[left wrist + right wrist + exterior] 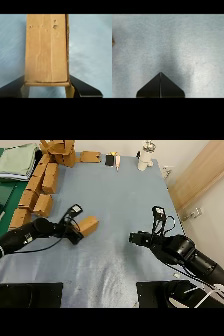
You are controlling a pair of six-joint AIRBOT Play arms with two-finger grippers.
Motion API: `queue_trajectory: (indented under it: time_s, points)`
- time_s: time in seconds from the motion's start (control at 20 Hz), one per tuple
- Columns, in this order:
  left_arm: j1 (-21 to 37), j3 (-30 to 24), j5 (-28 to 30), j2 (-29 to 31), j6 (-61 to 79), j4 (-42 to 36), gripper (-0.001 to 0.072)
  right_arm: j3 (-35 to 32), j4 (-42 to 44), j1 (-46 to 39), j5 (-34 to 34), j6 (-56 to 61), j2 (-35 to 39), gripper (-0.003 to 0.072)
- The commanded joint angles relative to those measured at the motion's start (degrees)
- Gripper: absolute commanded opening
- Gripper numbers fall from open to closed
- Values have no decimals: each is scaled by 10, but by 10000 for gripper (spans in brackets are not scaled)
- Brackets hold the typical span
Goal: Fold the box.
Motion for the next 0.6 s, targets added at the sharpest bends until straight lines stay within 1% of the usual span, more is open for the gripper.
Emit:
queue_trajectory:
  time_s: [0.0, 0.05, 0.1, 0.15, 0.2, 0.35, 0.45, 0.55]
  points:
    - [126, 7, -101, 4, -122, 87, 484, 1, -17, 0, -1, 0, 0, 4]
    - [160, 16, -138, 7, -130, 88, 402, 1, -23, 0, -1, 0, 0, 4]
    - [189, 24, -173, 11, -129, 91, 281, 1, -28, 0, -1, 0, 0, 4]
    - [217, 34, -200, 17, -129, 97, 262, 1, -31, 0, -1, 0, 0, 4]
    - [243, 40, -214, 23, -129, 99, 262, 1, -33, 0, -1, 0, 0, 4]
    - [304, 47, -225, 34, -129, 102, 263, 1, -33, 0, -1, -1, 0, 4]
    - [334, 47, -247, 33, -129, 116, 263, 1, -36, 0, -1, -1, 0, 4]
    - [348, 47, -259, 33, -129, 136, 264, 1, -37, 0, -3, -1, 0, 4]
